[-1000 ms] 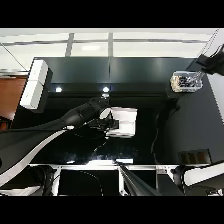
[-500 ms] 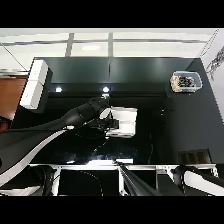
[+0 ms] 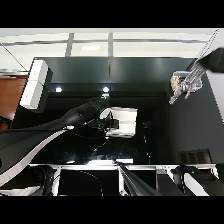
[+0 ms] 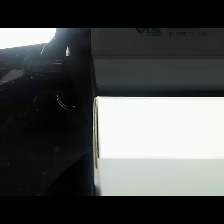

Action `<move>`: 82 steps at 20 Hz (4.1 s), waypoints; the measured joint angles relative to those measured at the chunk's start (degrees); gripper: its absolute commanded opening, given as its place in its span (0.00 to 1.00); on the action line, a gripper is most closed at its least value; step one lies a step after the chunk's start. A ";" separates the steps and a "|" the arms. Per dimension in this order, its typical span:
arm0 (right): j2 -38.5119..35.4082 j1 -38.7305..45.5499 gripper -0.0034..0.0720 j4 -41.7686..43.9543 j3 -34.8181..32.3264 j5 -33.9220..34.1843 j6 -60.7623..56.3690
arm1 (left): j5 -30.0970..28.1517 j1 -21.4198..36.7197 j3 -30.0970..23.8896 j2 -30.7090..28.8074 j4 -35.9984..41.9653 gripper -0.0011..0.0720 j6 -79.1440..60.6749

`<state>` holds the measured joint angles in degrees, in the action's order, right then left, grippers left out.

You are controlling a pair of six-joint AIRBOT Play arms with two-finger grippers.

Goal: Fold the box and place the chain.

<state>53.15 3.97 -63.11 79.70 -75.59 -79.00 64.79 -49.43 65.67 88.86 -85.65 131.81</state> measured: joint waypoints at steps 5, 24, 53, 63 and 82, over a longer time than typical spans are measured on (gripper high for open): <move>-3.43 -8.92 0.05 5.40 -7.61 -3.82 0.46 | 0.11 0.00 0.02 0.00 0.00 0.05 0.02; -2.23 -31.93 0.05 12.15 -20.87 13.66 -5.09 | -0.11 0.00 0.02 0.00 0.00 0.05 0.02; -1.03 -10.19 0.49 7.82 -28.52 8.63 -2.43 | 6.75 1.22 5.16 -7.58 0.87 0.77 -21.31; -1.03 -9.25 0.49 6.08 -28.52 6.43 -2.19 | -1.81 31.76 -12.52 -25.00 26.69 0.77 -60.50; -1.03 -9.25 0.49 5.84 -28.52 6.97 -2.21 | -9.07 31.08 -28.35 -12.22 59.93 0.98 -156.69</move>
<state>52.12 -5.28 -57.28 51.18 -68.62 -81.21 55.72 -18.35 37.32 76.64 -25.71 -24.88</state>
